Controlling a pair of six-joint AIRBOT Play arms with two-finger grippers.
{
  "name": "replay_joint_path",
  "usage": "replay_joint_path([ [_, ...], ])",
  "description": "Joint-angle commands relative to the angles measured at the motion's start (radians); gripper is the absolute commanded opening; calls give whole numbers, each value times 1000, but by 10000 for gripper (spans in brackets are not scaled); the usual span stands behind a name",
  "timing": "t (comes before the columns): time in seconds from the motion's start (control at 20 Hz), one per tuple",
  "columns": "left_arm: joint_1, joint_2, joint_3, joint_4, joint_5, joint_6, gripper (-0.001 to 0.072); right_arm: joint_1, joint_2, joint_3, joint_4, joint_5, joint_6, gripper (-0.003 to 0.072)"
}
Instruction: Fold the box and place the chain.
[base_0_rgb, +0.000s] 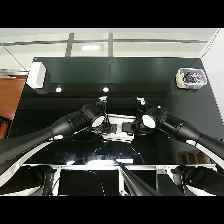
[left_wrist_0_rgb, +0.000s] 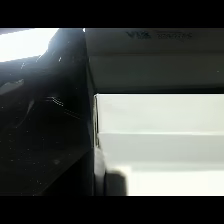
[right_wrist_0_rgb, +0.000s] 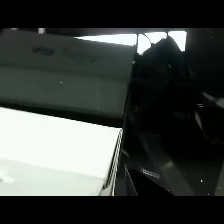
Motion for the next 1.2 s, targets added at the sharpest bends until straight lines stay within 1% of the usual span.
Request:
replay_joint_path([
  [0.0, 1, 0, 0, 0, -1, 0, 24, 26, -35, 29, -61, 56, 73, 303],
  [0.05, 1, 0, 0, 0, -1, 0, 24, 33, -45, 42, -77, 67, 83, 301],
  [0.1, 1, 0, 0, 0, -1, 0, 24, 36, -56, 55, -82, 75, 87, 252],
  [0.25, 1, 0, 0, 0, 0, 0, 24, 37, -74, 77, -83, 77, 91, 251],
  [0.55, 1, 0, 0, 0, 1, 0, 24, 37, -78, 77, -84, 77, 116, 241],
  [0.7, 1, 0, 0, 0, 3, 0, 24, 38, -78, 77, -72, 75, 97, 55],
  [0.8, 1, 0, 0, 0, 3, 0, 24, 38, -78, 77, -70, 74, 98, 14],
  [1.0, 1, 0, 0, 0, 3, 0, 24, 37, -78, 77, -70, 74, 101, 15],
  [1.05, 1, 0, 0, 0, 3, 0, 24, 37, -77, 77, -70, 75, 103, 41],
  [1.1, 1, 0, 0, 0, 3, 0, 24, 37, -77, 77, -70, 75, 114, 202],
  [1.15, 1, 0, 0, 0, 3, 0, 24, 37, -77, 77, -70, 74, 116, 266],
])
